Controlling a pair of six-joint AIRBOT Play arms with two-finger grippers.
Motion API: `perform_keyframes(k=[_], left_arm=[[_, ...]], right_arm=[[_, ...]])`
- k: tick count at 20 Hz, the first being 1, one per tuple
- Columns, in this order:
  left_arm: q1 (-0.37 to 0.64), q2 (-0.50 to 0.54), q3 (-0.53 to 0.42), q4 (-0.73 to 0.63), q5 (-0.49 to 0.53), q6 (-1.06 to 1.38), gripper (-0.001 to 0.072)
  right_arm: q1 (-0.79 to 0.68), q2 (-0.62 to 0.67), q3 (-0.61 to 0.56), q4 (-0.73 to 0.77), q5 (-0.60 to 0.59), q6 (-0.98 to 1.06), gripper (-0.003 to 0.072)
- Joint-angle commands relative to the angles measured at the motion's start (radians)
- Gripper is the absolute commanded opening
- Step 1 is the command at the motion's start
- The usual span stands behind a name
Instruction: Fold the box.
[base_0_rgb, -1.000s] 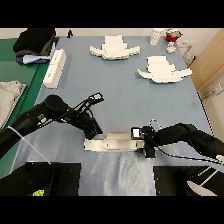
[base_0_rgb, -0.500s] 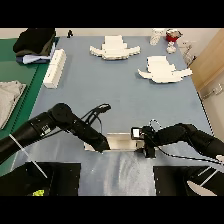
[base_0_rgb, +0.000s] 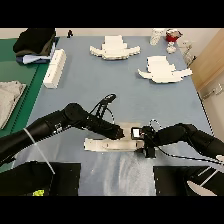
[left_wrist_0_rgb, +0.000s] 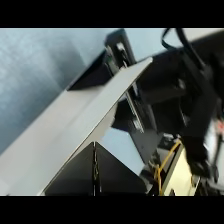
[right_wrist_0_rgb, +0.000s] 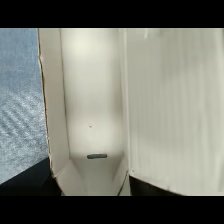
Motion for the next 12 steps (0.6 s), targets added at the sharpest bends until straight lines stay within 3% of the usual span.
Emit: perform_keyframes(k=[1, 5, 12], left_arm=[[0.033, -0.093, 0.005, -0.011, 0.069, -0.01, 0.0012], [0.087, -0.166, 0.007, -0.011, 0.094, -0.025, 0.0012], [0.097, -0.188, 0.007, -0.034, 0.1, 0.009, 0.0012]], right_arm=[[0.0, 0.0, 0.0, 0.0, 0.0, 0.0, 0.0496], [0.0, 0.0, 0.0, 0.0, 0.0, 0.0, 0.0496], [0.0, 0.0, 0.0, 0.0, 0.0, 0.0, 0.0497]])
